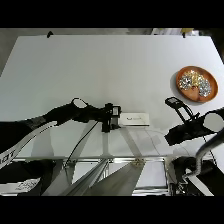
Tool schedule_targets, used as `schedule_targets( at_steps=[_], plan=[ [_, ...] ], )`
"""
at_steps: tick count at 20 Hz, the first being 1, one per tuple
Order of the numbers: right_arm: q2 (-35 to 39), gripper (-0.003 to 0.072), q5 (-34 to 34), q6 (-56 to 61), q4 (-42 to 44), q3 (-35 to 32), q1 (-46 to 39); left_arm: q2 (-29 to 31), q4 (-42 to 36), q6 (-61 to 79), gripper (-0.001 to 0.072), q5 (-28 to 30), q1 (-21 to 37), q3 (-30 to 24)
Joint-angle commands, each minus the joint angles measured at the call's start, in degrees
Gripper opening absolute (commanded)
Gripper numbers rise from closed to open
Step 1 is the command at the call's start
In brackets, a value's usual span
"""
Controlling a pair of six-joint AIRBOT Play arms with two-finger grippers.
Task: Fold the box and place the chain.
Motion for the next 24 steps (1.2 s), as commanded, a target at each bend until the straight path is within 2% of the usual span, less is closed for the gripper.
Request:
schedule_targets(
  at_steps=[1,3,6,9,12,15,17,20,21,24],
  plan=[
    [0.04,0.0018,-0.04,0.02,0.0,-0.02,-0.04,5.66,2.36,-12.15,0.0082,-0.42,1.9,0.04],
    [0.02,0.0018,-0.07,0.02,0.0,-0.02,-0.04,12.31,9.51,-24.83,0.0083,-0.44,5.27,0.04],
    [0.04,0.0018,-0.07,0.02,0.0,-0.02,-0.04,23.02,24.5,-46.82,0.0084,-2.23,12.74,0.04],
    [0.04,0.0018,-0.04,0.02,0.0,-0.02,-0.04,32.76,34.73,-68.87,0.0084,-8.44,23.19,0.04],
    [0.04,0.0018,-0.07,0.02,0.0,-0.02,-0.04,38.69,41.97,-76.04,0.0079,-14.64,32.83,0.02],
    [0.04,0.0018,-0.04,0.02,0.0,-0.02,-0.04,39.98,54.84,-86.01,0.0079,-16.85,40.65,-0.02],
    [0.04,0.0018,-0.04,0.02,0.0,-0.02,-0.04,39.91,60.02,-89.39,0.0078,-17.33,44.78,-1.11],
    [0.04,0.0018,-0.04,0.02,0.0,-0.02,-0.04,39.91,60.67,-89.72,0.0047,-17.11,48.87,-4.39],
    [0.04,0.0018,-0.04,0.02,0.0,-0.02,-0.04,39.91,60.74,-89.68,0.0002,-17.09,49.64,-5.46],
    [0.02,0.0018,-0.07,0.02,0.0,-0.02,-0.04,39.91,60.7,-89.68,0.0007,-16.04,50.14,-8.57]
  ],
)
